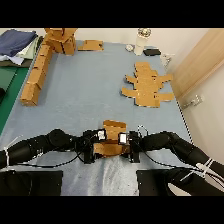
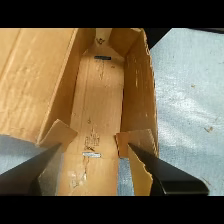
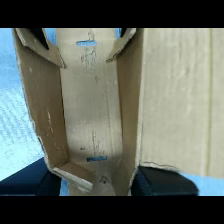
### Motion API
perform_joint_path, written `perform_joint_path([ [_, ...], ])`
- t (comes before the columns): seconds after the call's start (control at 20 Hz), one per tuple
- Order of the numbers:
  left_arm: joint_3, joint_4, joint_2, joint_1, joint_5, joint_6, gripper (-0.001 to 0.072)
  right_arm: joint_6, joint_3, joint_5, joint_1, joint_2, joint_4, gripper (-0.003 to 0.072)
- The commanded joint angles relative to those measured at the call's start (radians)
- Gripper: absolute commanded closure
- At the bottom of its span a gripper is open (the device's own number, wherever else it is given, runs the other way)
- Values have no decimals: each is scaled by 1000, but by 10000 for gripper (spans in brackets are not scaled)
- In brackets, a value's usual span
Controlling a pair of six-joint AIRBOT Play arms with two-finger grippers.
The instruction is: Fold the box.
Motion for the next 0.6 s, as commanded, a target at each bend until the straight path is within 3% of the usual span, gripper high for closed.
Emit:
perform_joint_path([
  [0.0,0,-2,-1,-1,2,0,13,1,1,2,0,0,1,176],
  [0.05,0,-2,-1,-1,2,-1,106,1,1,2,0,0,1,176],
  [0.15,0,3,-1,-1,2,0,558,1,1,2,0,0,1,176],
  [0.2,0,8,-1,-1,3,0,688,1,1,2,0,0,1,177],
  [0.4,0,60,13,1,1,-45,695,1,1,2,0,0,1,176],
  [0.55,0,339,91,34,-26,-403,694,1,1,2,0,0,1,176],
])
